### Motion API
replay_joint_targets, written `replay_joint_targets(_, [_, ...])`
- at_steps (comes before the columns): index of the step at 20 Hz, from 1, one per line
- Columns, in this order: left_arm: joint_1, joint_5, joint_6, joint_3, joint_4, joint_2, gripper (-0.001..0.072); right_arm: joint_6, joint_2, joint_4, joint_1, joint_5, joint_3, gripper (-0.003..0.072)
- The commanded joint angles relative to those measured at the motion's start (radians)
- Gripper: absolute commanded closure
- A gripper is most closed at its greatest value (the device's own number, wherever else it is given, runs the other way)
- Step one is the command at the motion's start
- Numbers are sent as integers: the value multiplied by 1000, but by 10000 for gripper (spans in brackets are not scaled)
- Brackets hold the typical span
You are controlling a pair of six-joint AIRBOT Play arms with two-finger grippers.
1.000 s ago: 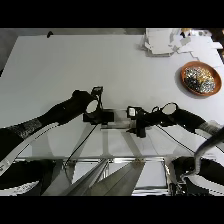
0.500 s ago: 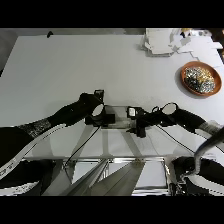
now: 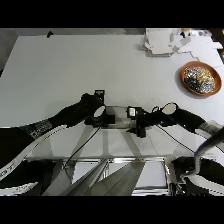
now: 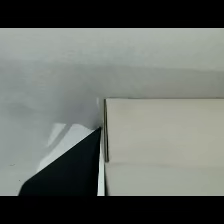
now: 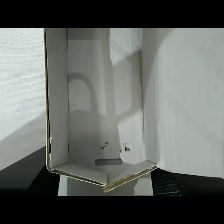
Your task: Fold the box and place the chain.
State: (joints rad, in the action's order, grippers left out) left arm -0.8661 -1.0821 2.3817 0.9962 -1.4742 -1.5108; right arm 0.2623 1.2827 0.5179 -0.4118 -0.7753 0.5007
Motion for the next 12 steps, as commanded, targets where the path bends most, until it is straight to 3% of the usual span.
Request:
replay_joint_targets(1, [4,-19,-29,0,-4,24,487,0,-1,-1,0,1,0,284])
replay_joint_targets(10, [12,-84,-35,3,1,45,484,0,-1,-1,0,1,0,284])
replay_joint_targets(11, [12,-81,-74,5,13,45,411,0,-1,-1,0,1,0,284])
replay_joint_targets(12, [12,-73,-122,6,28,45,237,0,-1,-1,0,1,0,284])
